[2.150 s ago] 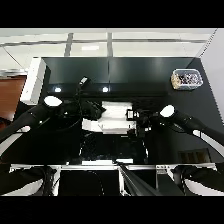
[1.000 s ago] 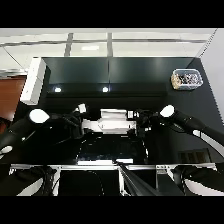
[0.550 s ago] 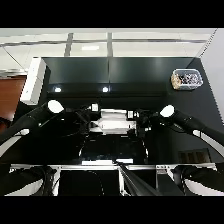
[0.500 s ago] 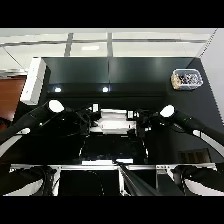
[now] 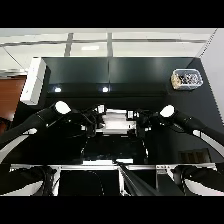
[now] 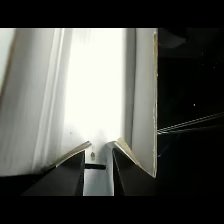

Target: Fold the box and place the chain.

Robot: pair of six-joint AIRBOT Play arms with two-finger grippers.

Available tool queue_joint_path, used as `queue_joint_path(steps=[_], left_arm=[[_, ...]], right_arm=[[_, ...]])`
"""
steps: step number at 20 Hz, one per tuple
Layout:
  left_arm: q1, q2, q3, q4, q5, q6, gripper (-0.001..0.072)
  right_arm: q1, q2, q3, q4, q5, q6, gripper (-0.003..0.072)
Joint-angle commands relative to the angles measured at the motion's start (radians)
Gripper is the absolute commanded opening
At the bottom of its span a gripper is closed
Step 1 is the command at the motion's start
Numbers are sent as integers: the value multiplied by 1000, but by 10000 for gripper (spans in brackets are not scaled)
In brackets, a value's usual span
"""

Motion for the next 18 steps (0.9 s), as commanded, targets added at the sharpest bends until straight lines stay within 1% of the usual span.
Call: queue_joint_path(steps=[1,4,5,6,7,8,9,10,11,12,13,14,16,17,18], left_arm=[[-15,-5,2,-17,14,-6,220],[-19,-6,2,-23,40,-8,223],[-18,-6,2,-21,35,-15,206],[-19,-5,2,-18,35,-34,55],[-19,-5,2,-19,35,-45,137],[-19,-5,2,-21,36,-54,449],[-18,-4,2,-15,36,-79,417],[-15,-1,7,14,28,-89,78],[-14,5,9,28,21,-106,194],[-7,16,11,43,21,-145,336],[11,35,29,93,-17,-219,71],[41,59,59,158,-89,-321,30],[125,126,111,316,-229,-641,29],[172,162,121,404,-268,-752,29],[229,199,112,475,-275,-907,29]], right_arm=[[1,-1,0,0,-1,-1,469],[1,-1,0,0,-1,-1,469],[1,-1,0,0,-1,-1,469],[1,-1,0,0,-1,-1,469],[1,-1,0,0,-1,-1,469],[1,-1,0,0,-1,-1,469],[1,-1,0,0,-1,-1,469],[1,-1,0,0,-1,-1,469],[1,-1,0,0,-1,-1,469],[1,-1,0,0,-1,-1,469],[1,-1,0,0,-1,-1,469],[1,-1,0,0,-1,-1,469],[1,-1,0,0,-1,-1,469],[1,-1,0,0,-1,-1,469],[1,-1,0,0,-1,-1,469]])
